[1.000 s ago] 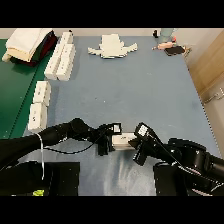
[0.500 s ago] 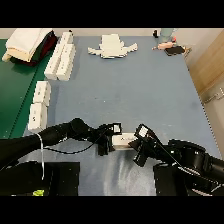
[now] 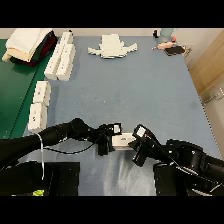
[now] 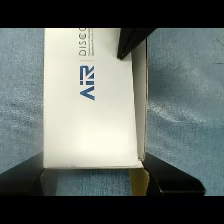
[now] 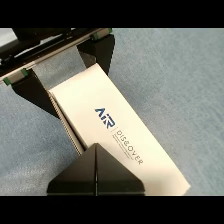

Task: Fold the box.

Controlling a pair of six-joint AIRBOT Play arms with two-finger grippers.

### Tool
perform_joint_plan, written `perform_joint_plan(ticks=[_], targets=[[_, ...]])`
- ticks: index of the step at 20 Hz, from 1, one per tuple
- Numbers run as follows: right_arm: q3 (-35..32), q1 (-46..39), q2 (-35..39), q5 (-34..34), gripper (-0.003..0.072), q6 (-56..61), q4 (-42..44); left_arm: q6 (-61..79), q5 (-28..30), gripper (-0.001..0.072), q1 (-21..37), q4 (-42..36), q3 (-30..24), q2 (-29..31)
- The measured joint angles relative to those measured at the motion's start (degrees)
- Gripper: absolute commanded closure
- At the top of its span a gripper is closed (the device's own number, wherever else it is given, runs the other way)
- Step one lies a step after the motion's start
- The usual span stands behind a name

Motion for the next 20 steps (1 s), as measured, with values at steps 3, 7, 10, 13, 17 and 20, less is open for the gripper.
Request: perform_joint_plan(ticks=[3, 7, 10, 13, 17, 20], targets=[[-0.02, 0.00, -0.26, -0.13, 0.0684, -0.02, 0.04, 0.00, 0.00, 0.0188, 0.02, -0.02, 0.00, 0.00], [-0.02, 0.00, -0.15, 0.00, 0.0684, -0.02, 0.07, -0.02, -0.02, 0.0188, 0.00, -0.04, 0.00, 0.00], [0.11, 0.00, 1.29, 0.79, 0.0683, -0.04, 0.04, -0.09, -0.04, 0.0188, 0.00, -0.11, 0.00, 0.00], [0.39, 0.02, 3.30, 1.77, 0.0643, -0.04, -0.52, -0.20, -0.07, 0.0188, 0.02, -0.15, 0.00, 0.00], [0.90, -0.11, 5.25, 1.29, 0.0629, 0.00, -2.69, -0.20, -0.09, 0.0188, 0.02, -0.17, 0.00, 0.00], [3.02, -0.37, 5.77, 3.54, 0.0629, 2.14, -6.60, -0.13, -0.09, 0.0188, 0.02, -0.15, 0.00, 0.00]])
